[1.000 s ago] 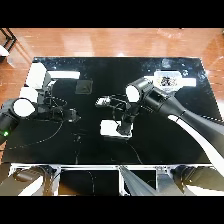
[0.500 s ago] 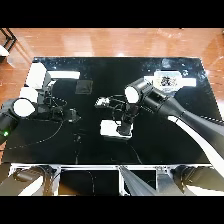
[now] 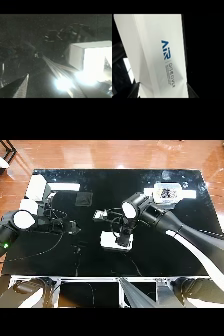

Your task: Fold the box and place the chain.

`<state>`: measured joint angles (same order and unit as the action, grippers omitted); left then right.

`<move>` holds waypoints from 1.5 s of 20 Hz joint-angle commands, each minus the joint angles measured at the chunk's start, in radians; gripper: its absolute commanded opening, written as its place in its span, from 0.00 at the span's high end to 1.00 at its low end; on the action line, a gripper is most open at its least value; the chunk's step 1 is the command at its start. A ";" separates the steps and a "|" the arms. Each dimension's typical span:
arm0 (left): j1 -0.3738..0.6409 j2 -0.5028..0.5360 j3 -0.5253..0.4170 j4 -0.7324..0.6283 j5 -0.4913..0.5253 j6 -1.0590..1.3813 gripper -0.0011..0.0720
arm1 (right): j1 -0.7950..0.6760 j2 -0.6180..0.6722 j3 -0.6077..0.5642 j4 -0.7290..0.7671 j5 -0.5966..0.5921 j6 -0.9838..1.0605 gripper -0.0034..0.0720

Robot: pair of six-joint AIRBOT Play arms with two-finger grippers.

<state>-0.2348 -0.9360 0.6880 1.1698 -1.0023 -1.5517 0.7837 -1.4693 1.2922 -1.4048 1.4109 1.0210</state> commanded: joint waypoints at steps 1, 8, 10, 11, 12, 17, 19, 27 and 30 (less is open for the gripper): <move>0.001 0.000 0.000 0.000 0.001 0.000 0.12 | 0.002 0.000 0.000 -0.014 -0.013 0.005 0.02; 0.001 0.000 0.000 0.000 0.002 0.000 0.12 | 0.002 0.000 0.000 -0.013 0.005 0.019 0.58; 0.001 0.000 0.000 0.000 0.003 0.000 0.12 | 0.002 0.000 0.000 -0.010 0.022 0.018 0.71; 0.001 0.000 0.000 0.000 0.003 0.000 0.12 | 0.002 0.000 0.000 -0.008 0.023 0.018 0.71; 0.001 0.000 0.000 0.000 0.003 0.000 0.12 | 0.002 0.000 0.000 -0.006 0.022 0.018 0.71; 0.001 0.000 0.000 0.000 0.003 0.000 0.12 | 0.002 0.000 0.000 -0.006 0.022 0.019 0.57; 0.001 0.000 0.000 0.000 0.003 0.000 0.12 | 0.002 0.000 0.000 -0.006 0.021 0.018 0.57; 0.001 0.000 0.000 0.000 0.003 0.000 0.12 | 0.002 0.000 0.000 -0.006 0.018 0.019 0.44; 0.001 0.000 0.000 0.000 0.003 0.000 0.12 | 0.002 0.000 0.000 -0.006 0.017 0.019 0.44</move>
